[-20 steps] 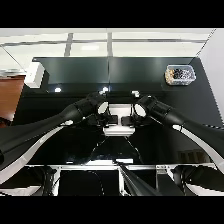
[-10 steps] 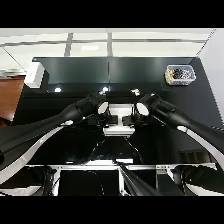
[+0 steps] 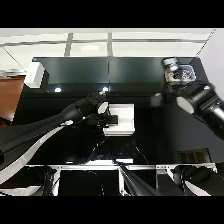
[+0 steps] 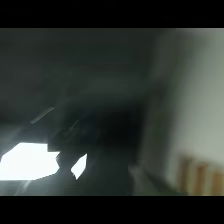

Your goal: Fold the box and place the chain.

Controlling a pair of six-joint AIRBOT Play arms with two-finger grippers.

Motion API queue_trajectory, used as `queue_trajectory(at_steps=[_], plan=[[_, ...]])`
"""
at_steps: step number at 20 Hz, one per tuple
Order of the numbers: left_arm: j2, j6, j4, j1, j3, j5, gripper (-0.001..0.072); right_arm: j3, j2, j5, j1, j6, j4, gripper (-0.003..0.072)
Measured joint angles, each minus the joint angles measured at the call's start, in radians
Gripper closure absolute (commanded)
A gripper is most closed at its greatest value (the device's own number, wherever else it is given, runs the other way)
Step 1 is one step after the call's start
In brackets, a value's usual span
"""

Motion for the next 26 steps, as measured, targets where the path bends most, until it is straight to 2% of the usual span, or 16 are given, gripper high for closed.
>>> queue_trajectory(at_steps=[2,4,6,8,9,10,11,15,17,20,21,22,26], plan=[[0.0,0.0,0.0,0.0,0.0,0.0,0.0686,-0.023,-0.027,-0.106,-0.132,-0.002,-0.055,-0.0034],[0.0,0.0,0.0,0.0,0.0,0.0,0.0686,-0.02,-0.096,-0.211,-0.274,-0.004,-0.024,-0.0034],[0.0,0.0,0.0,0.0,0.0,-0.001,0.0685,0.038,-0.191,-0.292,-0.391,-0.015,0.052,-0.0034],[0.0,0.0,0.0,0.0,0.0,-0.001,0.0686,0.158,-0.313,-0.318,-0.473,-0.042,0.134,-0.0034],[0.0,0.0,0.0,0.0,0.0,-0.001,0.0686,0.243,-0.388,-0.305,-0.505,-0.053,0.176,-0.0034],[0.0,0.0,0.0,0.0,0.0,-0.001,0.0686,0.332,-0.46,-0.282,-0.528,-0.061,0.211,0.0081],[0.0,0.0,0.0,0.0,0.0,-0.001,0.0685,0.431,-0.541,-0.242,-0.547,-0.069,0.247,0.0116],[0.0,0.0,0.0,0.0,0.0,-0.001,0.0686,0.792,-0.825,-0.056,-0.588,-0.039,0.339,0.0125],[0.0,0.0,0.0,0.0,0.0,-0.001,0.0686,0.914,-0.925,0.004,-0.6,-0.01,0.364,0.0125],[0.0,0.0,0.0,0.0,0.0,-0.001,0.0685,1.004,-1.009,0.04,-0.624,0.032,0.384,0.0125],[0.0,0.0,0.0,0.0,0.0,-0.001,0.0686,1.02,-1.028,0.045,-0.634,0.042,0.396,0.0138],[0.0,0.0,0.0,0.0,0.0,-0.001,0.0686,1.031,-1.042,0.045,-0.644,0.048,0.405,0.0219],[0.0,0.0,0.0,0.0,0.0,-0.001,0.0685,1.053,-1.084,0.046,-0.669,0.045,0.446,0.0237]])
